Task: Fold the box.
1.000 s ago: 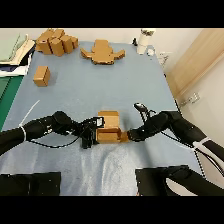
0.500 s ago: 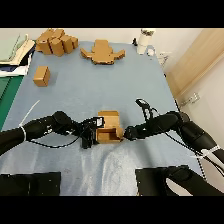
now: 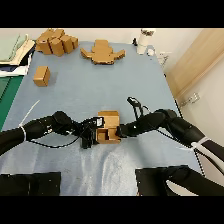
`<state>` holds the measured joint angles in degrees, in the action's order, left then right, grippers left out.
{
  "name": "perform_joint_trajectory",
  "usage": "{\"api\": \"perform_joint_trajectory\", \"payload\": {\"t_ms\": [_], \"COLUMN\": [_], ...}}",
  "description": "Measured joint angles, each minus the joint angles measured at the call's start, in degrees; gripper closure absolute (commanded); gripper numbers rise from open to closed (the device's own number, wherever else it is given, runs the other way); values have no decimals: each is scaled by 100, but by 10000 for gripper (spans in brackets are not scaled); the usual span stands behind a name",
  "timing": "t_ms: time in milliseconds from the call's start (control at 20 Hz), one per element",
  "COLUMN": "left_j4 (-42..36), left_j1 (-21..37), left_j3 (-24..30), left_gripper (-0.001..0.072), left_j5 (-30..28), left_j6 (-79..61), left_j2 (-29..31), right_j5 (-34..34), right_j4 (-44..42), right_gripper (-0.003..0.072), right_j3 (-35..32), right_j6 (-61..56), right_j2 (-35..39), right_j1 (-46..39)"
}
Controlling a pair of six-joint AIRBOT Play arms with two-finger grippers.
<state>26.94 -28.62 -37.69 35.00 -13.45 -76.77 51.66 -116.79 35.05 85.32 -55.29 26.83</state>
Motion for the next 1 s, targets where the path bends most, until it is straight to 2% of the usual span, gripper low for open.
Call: {"api": "perform_joint_trajectory", "payload": {"t_ms": [150, 450, 500, 650, 700, 800, 850, 900, 950, 1000], "left_j4": [0, 0, 0, -2, -4, 0, 0, 11, 17, 15], "left_j1": [0, 0, 0, 0, 2, 7, 7, 7, 7, 4], "left_j3": [0, 0, 0, 0, 0, 0, 0, 0, 0, 0], "left_gripper": [242, 242, 242, 241, 242, 242, 241, 241, 242, 242], "left_j5": [0, 0, 0, 0, 7, 4, 7, 7, 4, 4], "left_j6": [0, 0, 0, 20, 35, 20, 15, -13, -37, -31], "left_j2": [0, 0, 0, 0, 2, 2, 0, 2, 0, 2], "right_j5": [59, 896, 1010, 1384, 1443, 1506, 1537, 1596, 1609, 1606], "right_j4": [848, 2688, 2859, 3224, 3285, 3364, 3370, 3368, 3259, 3257], "right_gripper": [317, 321, 353, 650, 682, 681, 558, 302, 267, 267], "right_j3": [356, 1261, 1392, 1676, 1727, 1794, 1814, 1825, 1829, 1849], "right_j6": [-1056, -3084, -3270, -3748, -3901, -4000, -4037, -4019, -4019, -4026], "right_j2": [-422, -1484, -1639, -1991, -2046, -2127, -2149, -2170, -2188, -2181], "right_j1": [529, 1665, 1797, 2028, 2063, 2118, 2133, 2151, 2164, 2175]}}
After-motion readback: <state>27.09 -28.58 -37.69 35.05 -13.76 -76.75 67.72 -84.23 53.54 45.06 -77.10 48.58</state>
